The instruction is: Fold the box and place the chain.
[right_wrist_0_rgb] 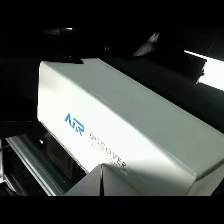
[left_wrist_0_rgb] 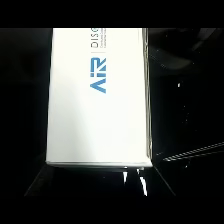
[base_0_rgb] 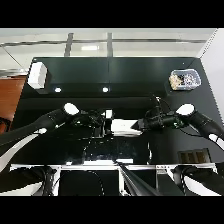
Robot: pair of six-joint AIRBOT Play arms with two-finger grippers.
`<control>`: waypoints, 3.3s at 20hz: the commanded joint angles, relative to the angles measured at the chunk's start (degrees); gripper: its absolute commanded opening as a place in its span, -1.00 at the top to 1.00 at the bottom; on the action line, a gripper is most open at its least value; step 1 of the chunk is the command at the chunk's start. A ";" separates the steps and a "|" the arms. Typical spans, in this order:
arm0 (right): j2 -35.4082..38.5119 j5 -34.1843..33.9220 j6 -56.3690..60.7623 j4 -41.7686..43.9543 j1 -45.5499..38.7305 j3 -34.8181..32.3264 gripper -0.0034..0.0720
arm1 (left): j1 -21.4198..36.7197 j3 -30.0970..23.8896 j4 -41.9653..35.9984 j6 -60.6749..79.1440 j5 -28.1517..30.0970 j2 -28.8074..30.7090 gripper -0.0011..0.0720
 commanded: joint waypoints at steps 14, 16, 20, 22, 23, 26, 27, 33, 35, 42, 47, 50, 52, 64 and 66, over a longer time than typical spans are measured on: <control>17.38 17.07 1.14 -19.85 -29.22 14.12 0.86 | -0.48 0.09 3.89 -14.49 -7.74 10.25 -0.98; 17.38 15.61 0.96 -20.20 -29.73 14.10 0.86 | -2.12 1.66 3.89 -17.92 -6.43 11.41 -0.98; 17.38 14.08 0.04 -18.73 -29.59 13.99 0.86 | -9.64 8.94 3.21 -19.15 1.81 7.13 -0.98; 17.38 14.27 -0.13 -18.78 -29.59 13.99 0.86 | -12.63 13.66 4.85 -25.42 5.95 2.21 -0.98; 17.38 14.32 -0.13 -18.78 -29.59 13.99 0.86 | -13.27 16.09 7.76 -29.79 5.55 -0.68 -0.98; 17.38 14.16 -0.13 -18.84 -29.59 13.99 0.86 | -13.84 20.50 16.70 -43.36 0.46 -6.01 -0.98; 17.38 14.05 -0.13 -18.82 -29.59 13.99 0.86 | -13.84 20.87 17.73 -45.09 -0.83 -6.54 -0.98; 17.38 14.08 -0.11 -18.84 -29.59 13.99 0.86 | -14.67 21.51 19.34 -46.10 -4.66 -6.54 -0.98; 17.38 14.19 -0.11 -18.84 -29.59 13.99 0.86 | -14.67 21.51 19.41 -46.07 -4.72 -6.54 -0.98; 17.38 14.34 -0.09 -18.88 -29.59 13.99 0.86 | -14.64 23.37 20.28 -46.14 -5.29 -5.86 -0.98; 17.38 14.34 -0.09 -18.88 -29.59 13.99 0.86 | -15.50 24.33 28.02 -54.71 -2.62 -5.66 -0.98; 17.38 14.34 -0.09 -18.88 -29.59 13.99 0.86 | -16.68 24.39 28.85 -54.88 -1.97 -5.92 -0.98; 17.38 14.34 -0.09 -18.88 -29.59 13.99 0.86 | -17.07 24.37 29.44 -54.93 -2.47 -6.38 -0.98; 17.38 14.47 -0.09 -18.88 -29.59 13.99 0.86 | -18.75 24.41 35.26 -54.86 -3.82 -7.19 -0.98; 17.38 14.58 -0.07 -18.88 -29.59 13.99 0.86 | -19.23 24.46 35.63 -54.95 -4.24 -7.96 -0.98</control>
